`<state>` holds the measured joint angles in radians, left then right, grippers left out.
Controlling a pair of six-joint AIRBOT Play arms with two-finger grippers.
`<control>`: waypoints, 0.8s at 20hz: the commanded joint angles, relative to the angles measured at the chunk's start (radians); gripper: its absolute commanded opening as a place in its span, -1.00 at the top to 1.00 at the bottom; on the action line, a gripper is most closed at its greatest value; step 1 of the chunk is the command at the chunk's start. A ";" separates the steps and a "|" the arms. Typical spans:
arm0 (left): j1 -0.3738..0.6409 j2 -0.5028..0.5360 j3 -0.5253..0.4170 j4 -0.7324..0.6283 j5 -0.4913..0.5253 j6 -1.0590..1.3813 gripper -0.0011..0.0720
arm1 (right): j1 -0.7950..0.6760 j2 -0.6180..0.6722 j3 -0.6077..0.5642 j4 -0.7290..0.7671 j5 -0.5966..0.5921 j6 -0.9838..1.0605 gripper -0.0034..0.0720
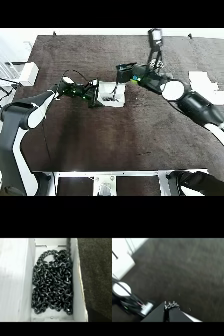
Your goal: Fold the box and place the chain.
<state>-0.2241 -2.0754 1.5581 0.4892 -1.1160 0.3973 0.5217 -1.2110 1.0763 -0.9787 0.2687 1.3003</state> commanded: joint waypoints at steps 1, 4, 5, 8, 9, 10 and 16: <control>0.000 0.000 0.000 0.000 0.000 0.000 0.16 | 0.009 -0.129 -0.002 0.002 -0.008 0.000 0.90; 0.000 0.000 0.000 0.000 0.000 0.000 0.16 | 0.013 -0.244 -0.002 0.002 -0.015 0.000 0.90; 0.000 0.000 0.000 0.000 0.000 0.000 0.16 | 0.013 -0.270 -0.002 0.002 -0.013 0.000 0.90; 0.000 0.000 0.000 0.000 0.000 0.000 0.15 | 0.004 -0.282 -0.002 -0.002 -0.013 0.000 0.42; 0.000 0.000 0.000 0.000 0.000 0.000 0.16 | -0.005 -0.266 -0.002 -0.002 -0.012 0.000 -0.37; -0.001 0.000 0.000 0.000 0.000 0.000 0.15 | -0.013 -0.245 -0.002 -0.003 0.000 0.000 -0.59; 0.000 0.000 0.000 0.000 0.000 0.000 0.16 | -0.089 -0.010 -0.002 -0.127 0.067 -0.019 -0.57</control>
<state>-0.2241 -2.0754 1.5581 0.4892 -1.1156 0.3973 0.4660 -1.3182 1.0744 -1.0321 0.2962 1.2968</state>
